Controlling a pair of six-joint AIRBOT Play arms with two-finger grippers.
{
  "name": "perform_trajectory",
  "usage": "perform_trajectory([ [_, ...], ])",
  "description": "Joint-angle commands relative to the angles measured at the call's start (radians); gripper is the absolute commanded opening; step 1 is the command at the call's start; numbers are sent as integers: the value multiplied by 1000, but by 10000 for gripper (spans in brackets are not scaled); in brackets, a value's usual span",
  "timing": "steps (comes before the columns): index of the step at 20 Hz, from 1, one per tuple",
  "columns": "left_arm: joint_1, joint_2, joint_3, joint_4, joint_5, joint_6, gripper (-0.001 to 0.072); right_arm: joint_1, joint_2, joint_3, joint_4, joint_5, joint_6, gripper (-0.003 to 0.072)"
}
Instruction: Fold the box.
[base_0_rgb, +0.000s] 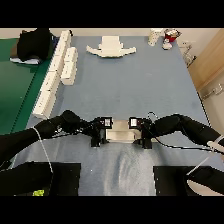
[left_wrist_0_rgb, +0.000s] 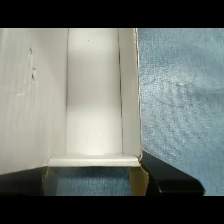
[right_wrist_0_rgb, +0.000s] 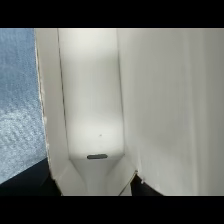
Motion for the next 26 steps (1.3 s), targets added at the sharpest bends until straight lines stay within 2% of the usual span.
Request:
perform_trajectory([
  [1,0,0,1,0,2,0,520,0,1,1,0,0,0,426],
  [16,0,0,1,0,2,0,520,0,1,2,2,-3,3,427],
  [17,0,0,1,0,2,0,520,0,2,2,1,-3,19,461],
  [18,0,0,1,0,2,0,520,0,4,3,-1,-3,46,626],
  [19,0,0,1,0,2,0,520,0,11,3,-8,-3,65,720],
  [22,0,0,1,0,2,0,520,0,53,3,-76,-5,101,720],
  [26,0,0,1,0,2,0,520,0,137,3,-252,-53,339,720],
])
